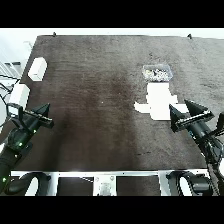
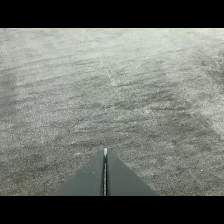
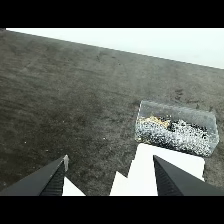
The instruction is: Fold the box and place the chain.
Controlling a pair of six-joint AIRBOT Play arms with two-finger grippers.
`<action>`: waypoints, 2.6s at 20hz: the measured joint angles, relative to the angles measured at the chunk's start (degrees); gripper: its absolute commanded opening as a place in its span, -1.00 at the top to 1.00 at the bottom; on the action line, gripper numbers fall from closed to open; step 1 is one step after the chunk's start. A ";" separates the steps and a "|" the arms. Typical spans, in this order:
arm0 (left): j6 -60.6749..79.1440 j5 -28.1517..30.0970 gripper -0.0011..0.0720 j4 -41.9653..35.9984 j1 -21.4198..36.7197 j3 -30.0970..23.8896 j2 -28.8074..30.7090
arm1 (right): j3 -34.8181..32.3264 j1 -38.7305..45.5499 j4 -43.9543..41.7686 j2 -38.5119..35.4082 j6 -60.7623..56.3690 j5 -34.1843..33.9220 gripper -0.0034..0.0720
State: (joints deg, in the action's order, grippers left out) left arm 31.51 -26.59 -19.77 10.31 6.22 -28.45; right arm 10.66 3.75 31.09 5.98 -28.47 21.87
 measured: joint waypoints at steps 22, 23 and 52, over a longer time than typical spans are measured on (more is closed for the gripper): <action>0.00 0.04 0.92 0.02 0.00 0.00 0.00 | 10.99 13.09 0.04 27.17 -2.32 -4.20 -0.67; 0.00 0.04 0.92 0.00 0.00 0.00 0.00 | 13.53 15.45 0.33 30.75 -2.43 -1.81 -0.67; 0.00 0.02 0.92 0.02 0.00 0.00 0.00 | 75.06 41.22 23.96 97.09 -22.82 60.35 -0.67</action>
State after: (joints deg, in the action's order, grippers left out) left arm 31.51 -26.57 -19.75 10.31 6.22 -28.45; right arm 85.71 44.97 55.05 103.07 -51.29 82.21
